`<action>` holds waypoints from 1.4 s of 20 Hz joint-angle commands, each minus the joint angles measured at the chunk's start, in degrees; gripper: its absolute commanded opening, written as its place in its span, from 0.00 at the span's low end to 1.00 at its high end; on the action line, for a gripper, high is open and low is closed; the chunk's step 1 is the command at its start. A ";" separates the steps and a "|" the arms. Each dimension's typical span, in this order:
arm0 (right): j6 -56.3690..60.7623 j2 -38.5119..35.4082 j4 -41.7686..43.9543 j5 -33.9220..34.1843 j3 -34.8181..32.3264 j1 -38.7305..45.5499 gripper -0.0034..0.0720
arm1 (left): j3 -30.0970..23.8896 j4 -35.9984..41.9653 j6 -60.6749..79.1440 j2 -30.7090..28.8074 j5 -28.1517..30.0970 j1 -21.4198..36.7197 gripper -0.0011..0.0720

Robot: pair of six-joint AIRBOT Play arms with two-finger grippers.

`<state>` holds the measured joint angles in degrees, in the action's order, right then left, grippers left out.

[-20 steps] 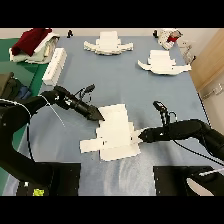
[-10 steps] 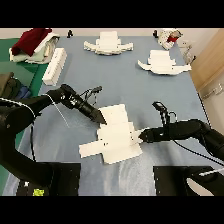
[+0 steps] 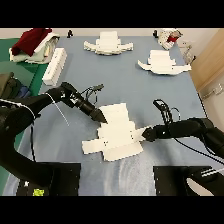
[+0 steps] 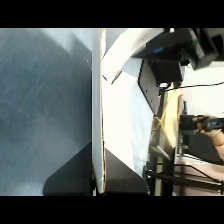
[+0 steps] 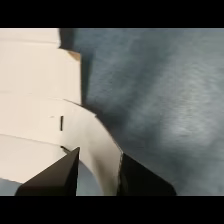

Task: Fold the box.

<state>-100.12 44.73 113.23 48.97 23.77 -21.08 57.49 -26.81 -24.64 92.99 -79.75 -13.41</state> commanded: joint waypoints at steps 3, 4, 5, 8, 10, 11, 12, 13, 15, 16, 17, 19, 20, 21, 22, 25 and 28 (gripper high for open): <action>15.39 -0.04 -24.15 -0.31 5.60 0.04 0.78 | -0.17 -2.78 11.63 -7.13 5.25 -4.07 0.02; 18.14 -0.04 -25.75 -0.33 7.04 0.04 0.78 | -0.85 -3.98 13.97 -9.20 7.78 -5.49 0.02; 21.51 -0.04 -27.87 -0.52 8.22 0.04 0.78 | -1.75 -4.61 15.65 -11.28 11.10 -6.73 0.02; 30.82 -0.04 -35.10 -0.52 10.36 0.04 0.78 | -6.56 -4.50 19.02 -19.23 22.18 -10.38 0.02; 33.24 0.24 -35.50 -0.52 10.40 0.04 0.78 | -11.23 -4.46 21.64 -25.88 29.92 -13.00 0.02; 33.75 0.42 -34.51 -0.50 10.40 0.04 0.78 | -13.77 -4.48 22.84 -29.35 33.88 -14.21 0.02; 33.73 0.44 -32.30 -0.55 10.47 0.04 0.74 | -15.67 -4.55 24.06 -31.87 36.17 -14.88 0.02; 33.68 0.44 -29.75 -0.52 10.69 0.02 0.71 | -16.92 -4.52 24.24 -33.48 36.50 -14.82 0.02; 32.54 0.44 -23.85 -0.44 11.34 0.02 0.71 | -17.88 -4.55 24.22 -34.12 36.02 -14.78 0.02; 31.32 0.44 -21.99 -0.39 11.52 0.02 0.71 | -17.88 -4.46 24.39 -34.01 36.06 -15.10 0.02; 31.06 0.44 -20.48 0.22 11.65 0.02 0.71 | -17.88 -4.55 25.86 -33.97 36.35 -15.54 0.02; 30.01 0.42 -16.70 2.78 12.00 -0.09 0.38 | -17.86 -4.57 26.75 -33.31 36.72 -15.47 0.02; 27.23 0.42 -13.20 3.85 11.98 -0.11 0.20 | -17.86 -4.79 26.73 -32.81 36.54 -15.41 0.02; 24.24 0.50 -9.73 4.52 11.98 -0.11 0.15 | -17.86 -5.11 26.73 -32.11 36.48 -15.43 0.03; 22.56 0.70 -7.56 4.94 11.91 -0.11 0.14 | -17.86 -5.09 26.77 -31.36 36.22 -15.43 0.02; 21.75 2.19 -7.58 4.92 10.12 -1.25 0.05 | -17.75 -5.09 26.77 -30.49 36.26 -15.45 0.03; 21.75 5.25 -6.88 3.30 7.21 -1.57 0.05 | -17.66 -5.07 26.77 -30.45 35.82 -15.54 0.03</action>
